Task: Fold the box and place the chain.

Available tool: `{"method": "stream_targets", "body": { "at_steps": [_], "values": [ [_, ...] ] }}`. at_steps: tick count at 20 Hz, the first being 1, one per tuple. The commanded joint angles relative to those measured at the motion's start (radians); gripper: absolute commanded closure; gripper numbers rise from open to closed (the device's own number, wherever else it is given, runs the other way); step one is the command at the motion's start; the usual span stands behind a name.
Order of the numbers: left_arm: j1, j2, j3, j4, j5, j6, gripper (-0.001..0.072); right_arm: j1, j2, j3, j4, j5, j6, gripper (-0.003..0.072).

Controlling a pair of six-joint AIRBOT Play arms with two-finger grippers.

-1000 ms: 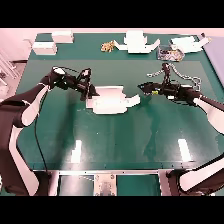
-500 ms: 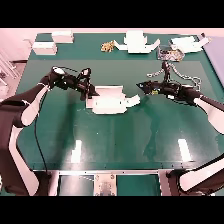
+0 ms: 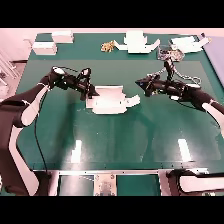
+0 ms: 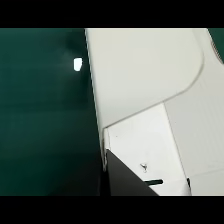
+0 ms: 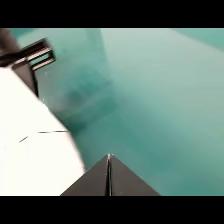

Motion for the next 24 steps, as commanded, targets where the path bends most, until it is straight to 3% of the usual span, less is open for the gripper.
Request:
{"method": "stream_targets", "body": {
  "at_steps": [1, 2, 3, 9, 11, 16, 20, 24],
  "values": [
    [0.0, 0.001, 0.001, -0.002, 0.0, 0.0, 0.069, 0.088, 0.167, -0.144, -0.058, -0.094, -0.198, 0.0544],
    [0.0, 0.001, 0.001, -0.003, 0.0, 0.0, 0.069, 0.11, 0.179, -0.164, -0.095, -0.094, -0.211, 0.0286],
    [0.0, 0.001, 0.001, -0.003, 0.0, 0.0, 0.069, 0.132, 0.177, -0.178, -0.13, -0.094, -0.211, 0.013],
    [0.0, 0.001, 0.001, -0.003, 0.0, 0.0, 0.069, 0.248, 0.176, -0.209, -0.342, -0.242, -0.225, 0.0117],
    [0.0, 0.001, 0.001, -0.003, 0.0, 0.0, 0.069, 0.281, 0.176, -0.209, -0.399, -0.27, -0.246, 0.0047],
    [0.0, 0.001, 0.001, -0.003, 0.0, 0.0, 0.069, 0.338, 0.152, -0.216, -0.463, -0.3, -0.245, 0.0047],
    [0.0, 0.001, 0.001, -0.003, 0.0, 0.0, 0.069, 0.392, 0.106, -0.221, -0.44, -0.414, -0.245, 0.0047],
    [0.0, 0.001, 0.001, -0.003, 0.0, 0.0, 0.069, 0.415, 0.091, -0.221, -0.307, -0.514, -0.245, 0.0047]
  ]
}}
